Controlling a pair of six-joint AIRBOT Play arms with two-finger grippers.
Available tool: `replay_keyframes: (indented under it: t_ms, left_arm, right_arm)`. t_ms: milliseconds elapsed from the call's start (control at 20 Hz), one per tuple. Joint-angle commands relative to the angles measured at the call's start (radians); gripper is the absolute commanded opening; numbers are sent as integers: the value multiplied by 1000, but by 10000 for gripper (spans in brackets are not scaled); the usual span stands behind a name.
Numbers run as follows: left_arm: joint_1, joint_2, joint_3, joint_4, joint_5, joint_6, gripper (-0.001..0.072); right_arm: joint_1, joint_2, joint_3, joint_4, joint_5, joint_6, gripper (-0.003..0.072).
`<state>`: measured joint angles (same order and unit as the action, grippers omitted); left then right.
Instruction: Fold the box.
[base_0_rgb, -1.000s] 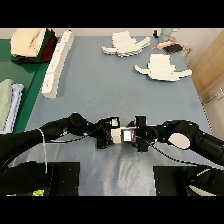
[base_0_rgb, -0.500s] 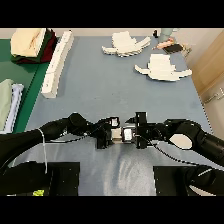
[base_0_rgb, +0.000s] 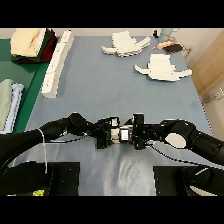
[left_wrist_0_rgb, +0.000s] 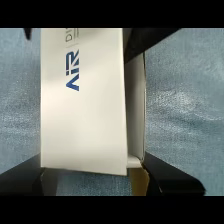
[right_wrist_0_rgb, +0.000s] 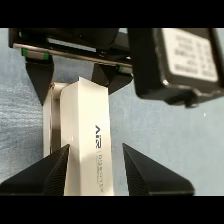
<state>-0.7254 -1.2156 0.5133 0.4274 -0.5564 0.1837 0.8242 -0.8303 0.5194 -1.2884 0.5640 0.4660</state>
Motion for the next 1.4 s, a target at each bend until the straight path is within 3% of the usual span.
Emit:
replay_keyframes:
  t_ms: [0,750,1000,1050,1150,1200,1350]
  left_arm:
    - [0,0,1,-1,-1,0,520]
    - [0,0,1,-1,-1,0,520]
    - [0,0,1,-1,-1,0,520]
    - [0,0,1,-1,-1,0,520]
    - [0,0,1,-1,-1,0,520]
    - [0,0,1,-1,-1,0,520]
    - [0,0,1,-1,-1,0,520]
  right_arm:
    - [6,-3,1,45,39,-5,510]
    - [6,5,1,81,89,-4,509]
    - [5,92,1,97,90,26,510]
    - [2,117,1,90,90,78,473]
    - [-18,147,0,89,101,271,55]
    - [-20,148,-3,89,98,378,2]
    - [-19,154,-56,137,14,567,2]
